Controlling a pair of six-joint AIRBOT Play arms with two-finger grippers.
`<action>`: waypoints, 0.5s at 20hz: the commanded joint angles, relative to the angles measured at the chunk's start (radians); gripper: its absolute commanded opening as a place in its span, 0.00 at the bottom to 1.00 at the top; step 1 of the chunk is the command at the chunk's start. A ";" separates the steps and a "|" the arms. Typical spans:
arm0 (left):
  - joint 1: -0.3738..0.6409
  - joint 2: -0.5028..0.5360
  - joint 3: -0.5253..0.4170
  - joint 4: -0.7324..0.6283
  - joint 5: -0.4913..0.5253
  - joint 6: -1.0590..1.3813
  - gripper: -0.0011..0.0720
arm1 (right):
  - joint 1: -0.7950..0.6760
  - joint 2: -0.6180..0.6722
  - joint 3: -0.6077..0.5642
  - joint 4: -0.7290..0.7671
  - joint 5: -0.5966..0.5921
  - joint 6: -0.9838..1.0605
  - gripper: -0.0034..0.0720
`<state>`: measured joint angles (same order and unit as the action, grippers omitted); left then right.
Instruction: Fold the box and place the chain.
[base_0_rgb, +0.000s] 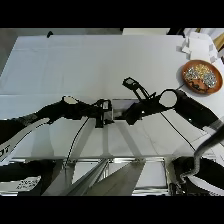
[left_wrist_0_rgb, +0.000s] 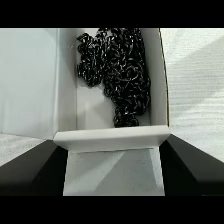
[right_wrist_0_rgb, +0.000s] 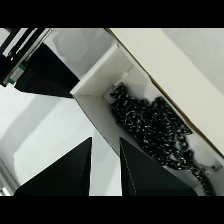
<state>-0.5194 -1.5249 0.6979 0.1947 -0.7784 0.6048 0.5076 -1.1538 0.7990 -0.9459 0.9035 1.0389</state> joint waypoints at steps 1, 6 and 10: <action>0.000 0.000 0.000 0.000 0.000 0.000 0.22 | -0.075 0.067 0.011 -0.001 0.080 0.008 0.31; 0.000 0.000 0.000 0.000 0.000 0.000 0.22 | -0.308 0.144 0.012 -0.049 0.191 0.061 0.30; 0.000 0.000 0.000 0.000 0.000 0.000 0.22 | -0.446 0.147 0.011 -0.206 0.192 0.140 0.31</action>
